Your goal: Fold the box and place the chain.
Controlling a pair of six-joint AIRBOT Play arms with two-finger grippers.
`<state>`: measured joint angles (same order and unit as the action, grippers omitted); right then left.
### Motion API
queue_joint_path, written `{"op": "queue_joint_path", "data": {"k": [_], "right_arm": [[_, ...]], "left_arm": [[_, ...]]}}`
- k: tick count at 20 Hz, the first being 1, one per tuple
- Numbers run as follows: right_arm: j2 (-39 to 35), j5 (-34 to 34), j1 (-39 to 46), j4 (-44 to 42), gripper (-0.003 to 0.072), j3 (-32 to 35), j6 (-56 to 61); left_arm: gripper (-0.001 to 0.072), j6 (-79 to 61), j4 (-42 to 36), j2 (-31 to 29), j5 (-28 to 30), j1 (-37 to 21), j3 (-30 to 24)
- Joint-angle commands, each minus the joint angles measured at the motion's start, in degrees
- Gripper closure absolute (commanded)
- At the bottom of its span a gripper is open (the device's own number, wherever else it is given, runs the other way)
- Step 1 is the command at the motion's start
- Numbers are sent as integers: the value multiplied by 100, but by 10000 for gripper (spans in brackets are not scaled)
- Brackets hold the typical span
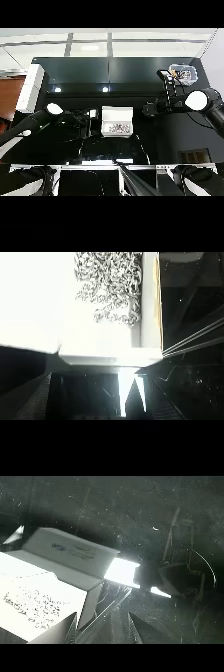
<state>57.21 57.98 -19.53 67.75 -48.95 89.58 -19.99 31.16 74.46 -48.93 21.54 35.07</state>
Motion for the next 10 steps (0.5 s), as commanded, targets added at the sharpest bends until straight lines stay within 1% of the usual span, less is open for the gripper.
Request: {"op": "queue_joint_path", "data": {"k": [1, 8, 9, 10], "right_arm": [[-4, -44, 0, -4, 314, 4, 4], [-4, -116, -2, -4, 314, 4, 2], [-4, -162, -4, -11, 314, 4, 2], [-2, -225, -4, -13, 314, 4, 2]], "left_arm": [[-2, 120, -101, 107, 28, 153, 42], [-1, 120, -186, 107, 136, 345, 42], [24, 125, -199, 107, 210, 391, 42], [91, 122, -188, 107, 271, 428, 42]]}}
